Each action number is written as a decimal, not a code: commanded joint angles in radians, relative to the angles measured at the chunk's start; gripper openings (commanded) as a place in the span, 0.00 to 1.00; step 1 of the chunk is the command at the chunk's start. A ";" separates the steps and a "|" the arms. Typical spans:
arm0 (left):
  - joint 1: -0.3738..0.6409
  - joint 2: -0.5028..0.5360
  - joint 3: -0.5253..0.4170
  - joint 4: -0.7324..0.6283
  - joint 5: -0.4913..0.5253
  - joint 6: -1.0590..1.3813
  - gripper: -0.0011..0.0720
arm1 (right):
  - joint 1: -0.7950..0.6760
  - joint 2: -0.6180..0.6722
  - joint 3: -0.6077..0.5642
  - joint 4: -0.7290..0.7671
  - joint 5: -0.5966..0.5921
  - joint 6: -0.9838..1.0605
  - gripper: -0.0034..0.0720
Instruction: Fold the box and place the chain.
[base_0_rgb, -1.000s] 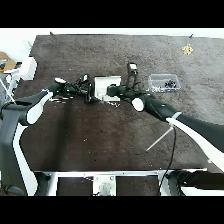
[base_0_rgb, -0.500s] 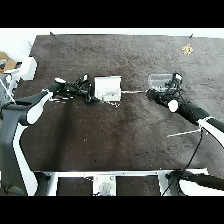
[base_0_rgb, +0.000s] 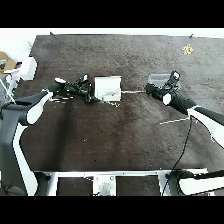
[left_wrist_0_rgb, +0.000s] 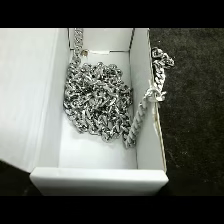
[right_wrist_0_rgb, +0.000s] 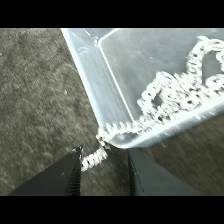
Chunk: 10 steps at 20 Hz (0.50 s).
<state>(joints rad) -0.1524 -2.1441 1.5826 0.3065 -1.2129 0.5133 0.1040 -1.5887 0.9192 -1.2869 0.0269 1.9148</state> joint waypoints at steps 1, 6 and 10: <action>0.000 0.000 0.000 0.000 0.000 0.000 0.32 | 0.007 -0.034 0.032 0.020 -0.009 0.001 0.38; 0.000 0.000 0.000 0.000 0.000 0.000 0.32 | 0.017 -0.031 0.032 0.061 -0.010 0.000 0.05; 0.000 0.001 0.000 0.000 0.000 0.000 0.32 | 0.117 0.145 0.032 0.005 -0.047 -0.011 0.05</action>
<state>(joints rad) -0.1524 -2.1441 1.5826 0.3061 -1.2129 0.5133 0.1646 -1.5387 0.9493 -1.2461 0.0154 1.9110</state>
